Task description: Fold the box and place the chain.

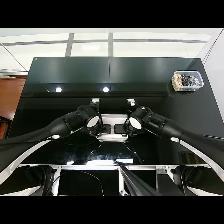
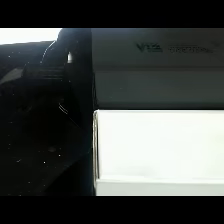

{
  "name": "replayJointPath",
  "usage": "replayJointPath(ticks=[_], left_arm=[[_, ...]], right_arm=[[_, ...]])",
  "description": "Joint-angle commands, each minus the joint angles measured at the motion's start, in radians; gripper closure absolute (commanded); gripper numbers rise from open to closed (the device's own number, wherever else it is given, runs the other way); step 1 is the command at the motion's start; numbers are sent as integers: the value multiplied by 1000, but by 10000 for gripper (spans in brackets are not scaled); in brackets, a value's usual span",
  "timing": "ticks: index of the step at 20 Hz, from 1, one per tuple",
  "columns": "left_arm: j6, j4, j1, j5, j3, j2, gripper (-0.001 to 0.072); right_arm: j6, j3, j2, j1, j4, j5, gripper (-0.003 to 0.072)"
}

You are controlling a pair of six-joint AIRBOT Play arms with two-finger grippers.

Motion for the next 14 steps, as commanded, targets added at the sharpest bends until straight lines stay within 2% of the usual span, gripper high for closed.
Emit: replayJointPath(ticks=[1, 4, 5, 6, 7, 14], left_arm=[[1, 0, 0, 0, 0, 0, 678], [0, 0, 0, 0, 0, 0, 678], [1, 0, 0, 0, 0, 0, 678], [0, 0, 0, 0, 0, 0, 678], [1, 0, 0, 0, 0, 0, 677], [0, 0, 0, -1, 0, 0, 678]], right_arm=[[22, 2, -4, 1, -3, -22, 494], [22, 2, -15, 1, 0, -22, 495], [22, 2, -16, 1, 0, -21, 557], [22, 2, -16, 1, 0, -22, 559], [22, 2, -16, 1, 0, -22, 635], [21, 2, -16, 2, 0, -10, 626]])
